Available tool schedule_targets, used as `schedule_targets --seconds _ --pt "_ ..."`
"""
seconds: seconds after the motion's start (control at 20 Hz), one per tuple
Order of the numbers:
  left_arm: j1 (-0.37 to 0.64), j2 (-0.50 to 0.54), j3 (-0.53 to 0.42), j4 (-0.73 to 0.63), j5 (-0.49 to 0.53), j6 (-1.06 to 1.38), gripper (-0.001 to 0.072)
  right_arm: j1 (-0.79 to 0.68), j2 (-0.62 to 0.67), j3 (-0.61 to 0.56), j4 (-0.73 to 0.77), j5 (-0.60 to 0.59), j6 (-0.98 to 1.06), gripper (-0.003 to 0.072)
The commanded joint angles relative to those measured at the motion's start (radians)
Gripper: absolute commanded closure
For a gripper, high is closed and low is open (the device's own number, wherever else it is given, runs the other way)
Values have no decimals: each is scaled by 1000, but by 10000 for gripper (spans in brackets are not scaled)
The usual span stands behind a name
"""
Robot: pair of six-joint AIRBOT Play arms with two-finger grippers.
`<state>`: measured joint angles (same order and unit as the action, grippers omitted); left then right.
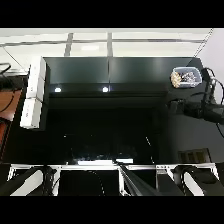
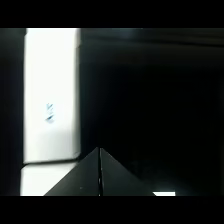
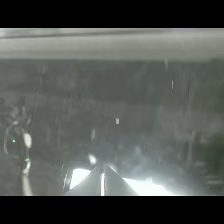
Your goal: Fold the box and place the chain.
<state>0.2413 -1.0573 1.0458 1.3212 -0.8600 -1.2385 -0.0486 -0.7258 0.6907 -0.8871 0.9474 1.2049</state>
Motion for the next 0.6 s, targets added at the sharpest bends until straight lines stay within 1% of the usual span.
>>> schedule_targets --seconds 0.0,0.1,0.15,0.25,0.3,0.4,0.55 --pt "-173 73 47 1 -31 -37 683 89 -84 122 -151 -25 -8 673" --pt "-301 111 17 3 -13 -96 683 91 -149 186 -229 -16 -8 673" --pt "-359 128 -14 6 9 -116 683 79 -170 198 -254 -44 -8 673" --pt "-451 160 -110 15 74 -151 683 44 -188 197 -288 -104 -8 672" --pt "-477 173 -163 28 102 -161 683 25 -192 196 -297 -117 -8 672" --pt "-481 183 -225 34 103 -171 682 -6 -196 196 -296 -121 -8 671" --pt "-443 183 -233 26 130 -240 681 -20 -196 194 -300 -106 -9 671"
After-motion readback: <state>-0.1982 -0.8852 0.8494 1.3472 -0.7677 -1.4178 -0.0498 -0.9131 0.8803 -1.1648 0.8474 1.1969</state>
